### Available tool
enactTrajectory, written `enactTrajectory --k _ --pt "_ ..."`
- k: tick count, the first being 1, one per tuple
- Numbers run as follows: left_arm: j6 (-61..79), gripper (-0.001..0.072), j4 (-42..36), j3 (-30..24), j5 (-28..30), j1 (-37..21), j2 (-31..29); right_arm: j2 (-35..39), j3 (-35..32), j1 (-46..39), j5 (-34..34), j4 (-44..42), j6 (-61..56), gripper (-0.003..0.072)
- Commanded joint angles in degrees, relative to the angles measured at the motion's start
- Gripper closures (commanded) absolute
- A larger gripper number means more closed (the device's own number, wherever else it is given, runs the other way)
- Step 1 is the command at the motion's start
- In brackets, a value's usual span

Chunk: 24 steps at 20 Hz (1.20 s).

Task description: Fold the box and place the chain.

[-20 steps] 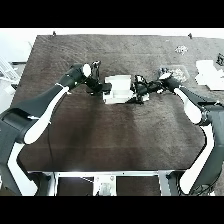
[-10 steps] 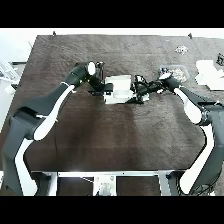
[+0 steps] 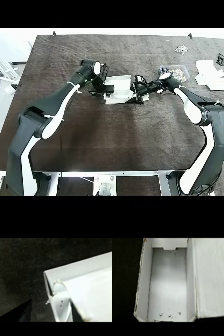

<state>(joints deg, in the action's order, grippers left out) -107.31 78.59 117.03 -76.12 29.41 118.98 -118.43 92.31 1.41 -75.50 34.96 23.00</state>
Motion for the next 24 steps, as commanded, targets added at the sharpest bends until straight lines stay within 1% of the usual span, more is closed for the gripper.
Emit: enactTrajectory --k 1,9,10,11,22,23,24 --pt "-0.15 0.0159 1.77 0.79 -1.46 0.35 0.76 0.0 0.02 0.04 0.0 0.0 -0.04 0.0109" --pt "0.46 0.0163 2.73 1.2 -0.79 1.11 1.66 0.0 0.02 0.07 0.02 0.0 -0.02 0.011" --pt "0.48 0.0312 2.97 1.2 -0.76 1.29 1.68 0.0 0.02 0.04 0.0 0.0 -0.04 0.0109" --pt "0.87 0.0402 3.19 1.2 -0.46 1.51 1.7 0.0 0.02 0.04 0.02 0.02 -0.04 0.0109" --pt "1.4 0.0401 3.54 1.2 0.55 2.36 2.14 0.0 0.02 0.07 0.0 0.0 -0.04 0.0109" --pt "1.46 0.0419 3.56 1.2 0.61 2.36 2.14 0.0 0.02 0.04 0.0 0.0 -0.04 0.011" --pt "1.79 0.0577 3.56 1.2 0.63 2.36 2.14 0.0 0.02 0.04 0.02 0.02 -0.04 0.0109"
